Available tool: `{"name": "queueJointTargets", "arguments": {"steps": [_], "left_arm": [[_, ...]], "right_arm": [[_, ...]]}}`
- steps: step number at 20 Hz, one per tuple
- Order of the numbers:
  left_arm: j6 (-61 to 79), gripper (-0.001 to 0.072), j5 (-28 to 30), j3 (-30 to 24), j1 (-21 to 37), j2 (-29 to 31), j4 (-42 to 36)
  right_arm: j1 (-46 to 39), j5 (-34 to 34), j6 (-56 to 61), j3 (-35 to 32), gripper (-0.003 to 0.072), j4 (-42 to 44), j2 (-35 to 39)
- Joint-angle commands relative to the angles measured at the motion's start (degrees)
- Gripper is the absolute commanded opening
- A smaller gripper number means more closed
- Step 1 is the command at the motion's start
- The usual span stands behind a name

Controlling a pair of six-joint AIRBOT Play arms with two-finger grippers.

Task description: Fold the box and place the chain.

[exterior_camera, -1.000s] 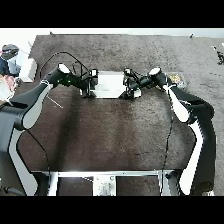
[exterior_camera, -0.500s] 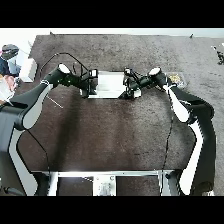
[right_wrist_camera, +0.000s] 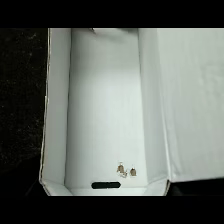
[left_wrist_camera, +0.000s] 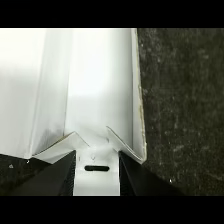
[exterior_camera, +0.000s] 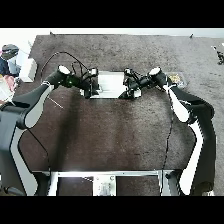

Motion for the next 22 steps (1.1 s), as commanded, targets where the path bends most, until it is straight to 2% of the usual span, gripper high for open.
{"name": "queueJointTargets", "arguments": {"steps": [1,11,12,13,14,21,22], "left_arm": [[0.3,0.0293,-0.7,0.0,0.0,-0.7,-2.1],[0.3,0.0294,-2.3,0.0,0.0,-1.0,-3.6],[0.3,0.0318,-2.3,0.0,0.0,-1.0,-3.6],[0.3,0.0487,-2.2,0.0,0.0,-1.0,-3.6],[0.2,0.0558,-2.0,0.0,0.0,-1.0,-3.6],[0.1,0.0554,-1.7,0.0,0.3,-1.0,-3.5],[0.0,0.0428,-1.6,0.0,0.6,-1.0,-3.5]], "right_arm": [[0.0,-0.1,0.1,0.0,0.0465,0.1,0.0],[0.0,-0.1,0.1,0.0,0.0465,0.1,0.0],[0.0,-0.1,0.1,0.0,0.0465,0.1,0.0],[0.0,-0.1,0.1,0.0,0.0465,0.1,0.0],[0.0,-0.1,0.1,0.0,0.0465,0.1,0.0],[0.0,-0.1,0.1,0.0,0.0465,0.1,0.0],[0.0,-0.1,0.1,0.0,0.0465,0.1,0.0]]}}
